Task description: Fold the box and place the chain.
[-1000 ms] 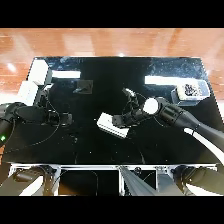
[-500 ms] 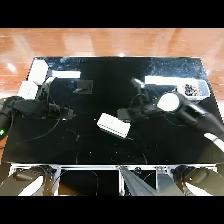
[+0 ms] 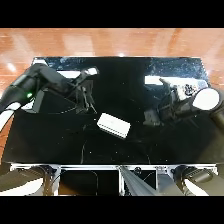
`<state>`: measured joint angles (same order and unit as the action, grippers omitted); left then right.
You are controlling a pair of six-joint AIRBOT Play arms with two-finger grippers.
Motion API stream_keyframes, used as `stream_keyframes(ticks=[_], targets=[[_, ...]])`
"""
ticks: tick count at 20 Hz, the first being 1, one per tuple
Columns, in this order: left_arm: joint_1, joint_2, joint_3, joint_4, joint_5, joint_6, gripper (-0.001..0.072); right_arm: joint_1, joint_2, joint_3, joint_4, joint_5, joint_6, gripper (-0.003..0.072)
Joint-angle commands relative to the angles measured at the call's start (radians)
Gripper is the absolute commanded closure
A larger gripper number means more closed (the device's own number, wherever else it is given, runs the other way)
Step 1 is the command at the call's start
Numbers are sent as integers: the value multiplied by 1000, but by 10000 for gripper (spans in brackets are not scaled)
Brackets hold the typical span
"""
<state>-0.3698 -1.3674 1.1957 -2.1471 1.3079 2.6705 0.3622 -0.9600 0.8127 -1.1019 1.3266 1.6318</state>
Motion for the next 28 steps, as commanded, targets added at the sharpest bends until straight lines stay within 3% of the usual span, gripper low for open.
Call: stream_keyframes(ticks=[1, 4, 6, 10, 19, 24, 28], targets=[[-77, -77, 77, 45, 16, 131, 84, 112, 15, -186, 95, -67, 61, 649], [-69, -77, 79, 45, 12, 130, 85, 240, 13, -339, 265, -401, 108, 649], [-47, -77, 79, 44, 1, 129, 85, 322, -7, -377, 369, -592, 115, 649], [-6, -77, 79, 41, 0, 127, 85, 411, -103, -378, 467, -808, 129, 649], [6, -77, 77, 41, -5, 123, 86, 229, -128, -374, 462, -839, 61, 649], [-6, -77, 59, 41, -32, 96, 86, 201, -128, -351, 459, -813, -3, 649], [-34, -76, 23, 41, -57, 92, 86, 91, -122, -323, 454, -643, -97, 649]])
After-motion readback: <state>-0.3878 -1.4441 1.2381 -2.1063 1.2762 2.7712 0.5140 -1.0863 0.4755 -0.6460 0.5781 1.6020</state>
